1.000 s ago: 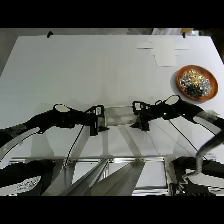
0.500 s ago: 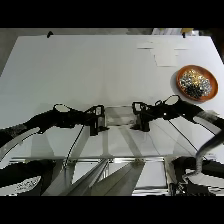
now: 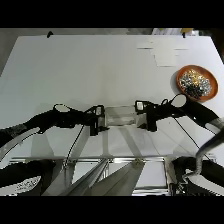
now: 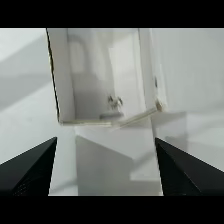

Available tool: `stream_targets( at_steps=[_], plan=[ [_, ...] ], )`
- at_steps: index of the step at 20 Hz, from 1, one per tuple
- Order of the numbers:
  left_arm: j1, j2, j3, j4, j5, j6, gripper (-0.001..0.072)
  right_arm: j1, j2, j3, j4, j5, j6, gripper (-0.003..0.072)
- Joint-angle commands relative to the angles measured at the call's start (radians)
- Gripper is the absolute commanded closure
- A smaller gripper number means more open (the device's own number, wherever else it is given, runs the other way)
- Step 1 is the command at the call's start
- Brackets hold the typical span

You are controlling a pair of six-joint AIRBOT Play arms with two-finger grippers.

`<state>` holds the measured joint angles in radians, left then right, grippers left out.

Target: Fold the box and place the chain.

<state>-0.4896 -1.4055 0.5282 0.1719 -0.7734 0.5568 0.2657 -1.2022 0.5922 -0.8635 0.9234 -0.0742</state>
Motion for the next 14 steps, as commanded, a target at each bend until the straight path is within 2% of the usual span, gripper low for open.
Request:
stream_targets(
  at_steps=[1, 4, 5, 8, 9, 12, 14],
  plan=[
    [0.000, 0.000, 0.001, 0.001, -0.001, 0.000, 0.0642, 0.000, 0.123, 0.001, -0.166, 0.021, 0.187, 0.0050],
    [0.000, 0.000, 0.001, 0.001, -0.001, 0.000, 0.0642, 0.000, 0.246, 0.001, -0.171, 0.023, 0.206, 0.0052],
    [0.000, 0.000, 0.001, 0.001, -0.001, 0.000, 0.0642, 0.000, 0.282, 0.001, -0.143, 0.022, 0.206, 0.0086],
    [0.000, 0.000, 0.001, 0.001, -0.001, 0.000, 0.0642, 0.000, 0.342, 0.001, 0.055, 0.070, 0.077, 0.0601],
    [0.000, 0.000, 0.001, 0.001, -0.001, 0.000, 0.0642, 0.001, 0.339, 0.001, 0.135, 0.094, -0.006, 0.0666],
    [0.000, 0.000, 0.001, 0.001, -0.001, 0.000, 0.0642, 0.001, 0.273, 0.000, 0.334, 0.042, -0.097, 0.0666],
    [0.000, 0.000, 0.001, 0.001, -0.001, 0.000, 0.0642, 0.001, 0.189, 0.000, 0.436, -0.052, -0.107, 0.0666]
  ],
)
